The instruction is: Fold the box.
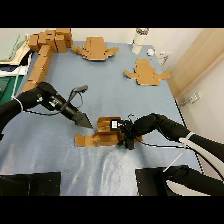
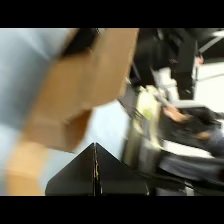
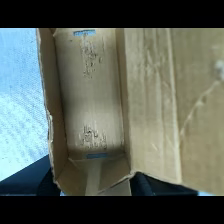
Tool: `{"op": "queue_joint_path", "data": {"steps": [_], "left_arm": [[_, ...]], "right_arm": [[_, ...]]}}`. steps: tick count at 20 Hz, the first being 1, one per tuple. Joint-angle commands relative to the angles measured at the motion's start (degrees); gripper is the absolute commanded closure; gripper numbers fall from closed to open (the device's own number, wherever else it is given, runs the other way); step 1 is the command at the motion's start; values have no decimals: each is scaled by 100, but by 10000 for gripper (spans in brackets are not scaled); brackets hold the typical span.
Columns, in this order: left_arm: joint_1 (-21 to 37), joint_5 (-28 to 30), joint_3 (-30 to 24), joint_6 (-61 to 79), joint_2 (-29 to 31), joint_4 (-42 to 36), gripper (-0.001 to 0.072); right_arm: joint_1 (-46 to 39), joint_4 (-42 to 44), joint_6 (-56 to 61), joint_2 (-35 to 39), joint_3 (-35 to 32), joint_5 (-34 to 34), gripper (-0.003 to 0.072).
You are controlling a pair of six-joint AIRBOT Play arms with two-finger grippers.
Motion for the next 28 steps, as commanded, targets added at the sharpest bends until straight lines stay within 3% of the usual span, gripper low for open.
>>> {"op": "queue_joint_path", "data": {"steps": [1, 3, 7, 10, 12, 21, 25, 28], "left_arm": [[-581, -72, 33, -782, 20, -365, 697], [-920, 385, 354, -916, -136, -334, 696], [-951, 1386, 1014, -1373, -713, -221, 696], [-949, 1759, 1082, -1853, -951, 651, 696], [-944, 1700, 1082, -2111, -1080, 1145, 696], [-866, 1797, 1086, -1657, -1207, 1110, 696], [-450, 846, 1099, -649, -1008, 892, 698], [-131, 278, 1099, 81, -468, 1010, 698]], "right_arm": [[7, -2, 0, 4, -4, 0, 179], [7, -2, 0, 4, -4, 2, 179], [7, -2, 0, 4, -4, 0, 179], [7, -2, 0, 4, -4, 2, 179], [7, -2, 0, 4, -4, 0, 179], [7, -22, 0, 4, -4, 0, 179], [7, -22, 0, 4, -4, 2, 179], [7, -22, 0, 4, -4, 0, 179]]}}
